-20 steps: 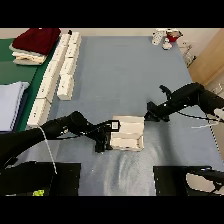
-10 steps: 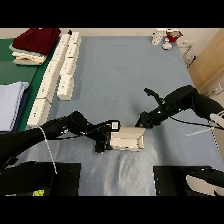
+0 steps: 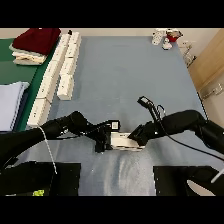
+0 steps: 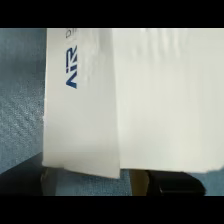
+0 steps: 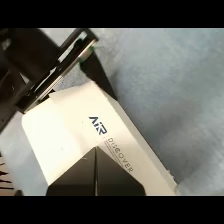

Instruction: Fold the box.

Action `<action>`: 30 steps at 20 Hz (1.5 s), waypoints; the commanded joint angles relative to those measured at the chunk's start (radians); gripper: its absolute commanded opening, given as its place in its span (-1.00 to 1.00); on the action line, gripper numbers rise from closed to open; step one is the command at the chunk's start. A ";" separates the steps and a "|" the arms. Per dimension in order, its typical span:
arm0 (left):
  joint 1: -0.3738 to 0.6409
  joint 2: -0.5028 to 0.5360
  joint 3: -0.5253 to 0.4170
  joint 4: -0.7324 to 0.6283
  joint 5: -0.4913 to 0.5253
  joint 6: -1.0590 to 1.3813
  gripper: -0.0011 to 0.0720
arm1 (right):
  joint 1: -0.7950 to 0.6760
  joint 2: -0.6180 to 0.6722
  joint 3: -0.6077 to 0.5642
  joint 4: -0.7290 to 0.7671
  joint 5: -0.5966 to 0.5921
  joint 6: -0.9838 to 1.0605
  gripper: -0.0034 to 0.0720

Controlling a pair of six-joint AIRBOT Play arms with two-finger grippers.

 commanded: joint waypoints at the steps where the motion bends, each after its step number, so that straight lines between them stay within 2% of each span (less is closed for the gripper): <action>1: 0.000 -0.001 0.001 0.000 0.000 0.000 -0.01 | 0.124 0.114 -0.112 -0.004 0.245 -0.049 -0.90; 3: 0.000 -0.001 0.001 0.000 0.000 0.000 -0.01 | 0.177 0.149 -0.154 -0.011 0.332 -0.049 -0.90; 7: 0.000 -0.001 0.001 0.000 0.000 0.000 -0.01 | 0.224 0.155 -0.200 -0.044 0.398 -0.049 -0.90; 13: 0.000 -0.001 0.001 0.000 0.000 0.000 -0.01 | 0.224 0.155 -0.207 -0.069 0.404 -0.049 -0.90; 14: 0.000 -0.001 0.001 0.000 0.000 0.000 -0.01 | 0.224 0.155 -0.204 -0.066 0.402 -0.048 -0.81; 16: 0.000 -0.001 0.001 0.000 0.000 0.000 -0.01 | 0.224 0.155 -0.176 -0.086 0.359 -0.050 -0.10; 18: 0.000 -0.001 0.001 0.000 0.000 0.000 -0.01 | 0.224 0.155 -0.122 -0.180 0.277 -0.050 0.23; 19: 0.000 -0.001 0.001 0.000 0.000 0.000 -0.01 | 0.224 0.155 -0.099 -0.238 0.253 -0.053 0.48; 20: 0.000 -0.001 0.001 0.000 0.000 0.000 -0.01 | 0.224 0.155 -0.080 -0.296 0.237 -0.073 0.60; 21: 0.000 -0.001 0.001 0.000 0.000 0.000 -0.01 | 0.224 0.155 -0.069 -0.335 0.234 -0.111 0.67; 24: 0.000 -0.001 0.001 0.000 0.000 0.000 -0.01 | 0.226 0.155 -0.064 -0.342 0.218 -0.230 0.67; 27: 0.000 -0.001 0.001 0.000 0.000 0.000 -0.01 | 0.286 0.155 -0.065 -0.349 0.189 -0.243 0.67; 30: 0.000 -0.001 0.001 0.000 0.000 0.000 -0.01 | 0.377 0.151 -0.066 -0.486 0.263 -0.204 0.65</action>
